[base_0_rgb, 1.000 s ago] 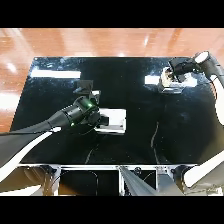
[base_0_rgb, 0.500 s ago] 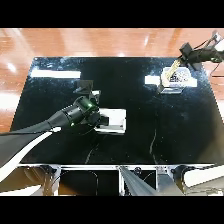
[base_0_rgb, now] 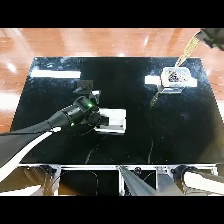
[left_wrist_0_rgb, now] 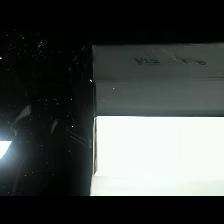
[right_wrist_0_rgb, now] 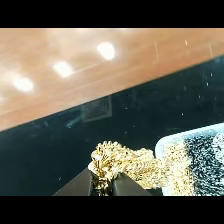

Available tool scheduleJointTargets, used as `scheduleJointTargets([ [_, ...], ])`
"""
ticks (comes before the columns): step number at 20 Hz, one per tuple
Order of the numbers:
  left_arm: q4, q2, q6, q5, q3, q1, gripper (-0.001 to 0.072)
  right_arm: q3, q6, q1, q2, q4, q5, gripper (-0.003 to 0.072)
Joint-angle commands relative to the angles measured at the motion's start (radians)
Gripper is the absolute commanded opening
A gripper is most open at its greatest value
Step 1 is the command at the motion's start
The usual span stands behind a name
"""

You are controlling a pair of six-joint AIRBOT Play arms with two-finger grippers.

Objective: Fold the box and place the chain.

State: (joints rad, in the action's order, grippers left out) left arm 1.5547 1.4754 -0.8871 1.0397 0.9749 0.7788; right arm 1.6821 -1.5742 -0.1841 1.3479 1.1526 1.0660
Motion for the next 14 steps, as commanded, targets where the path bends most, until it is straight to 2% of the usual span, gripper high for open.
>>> scheduleJointTargets([
  [1,-0.002,0.0,0.0,-0.002,0.0,0.0,0.0026,0.001,0.077,0.0,-0.138,-0.005,0.09,0.0025],
  [5,-0.001,0.0,0.0,-0.003,0.0,0.0,0.0026,0.001,0.114,0.002,-0.293,-0.019,0.158,0.0025],
  [8,-0.001,0.0,0.0,-0.003,0.0,0.0,0.0026,0.0,0.147,0.016,-0.389,-0.073,0.27,0.0025],
  [14,-0.001,0.0,-0.001,-0.002,0.0,0.0,0.0026,0.0,0.146,0.18,-0.518,-0.119,0.333,0.0026],
])
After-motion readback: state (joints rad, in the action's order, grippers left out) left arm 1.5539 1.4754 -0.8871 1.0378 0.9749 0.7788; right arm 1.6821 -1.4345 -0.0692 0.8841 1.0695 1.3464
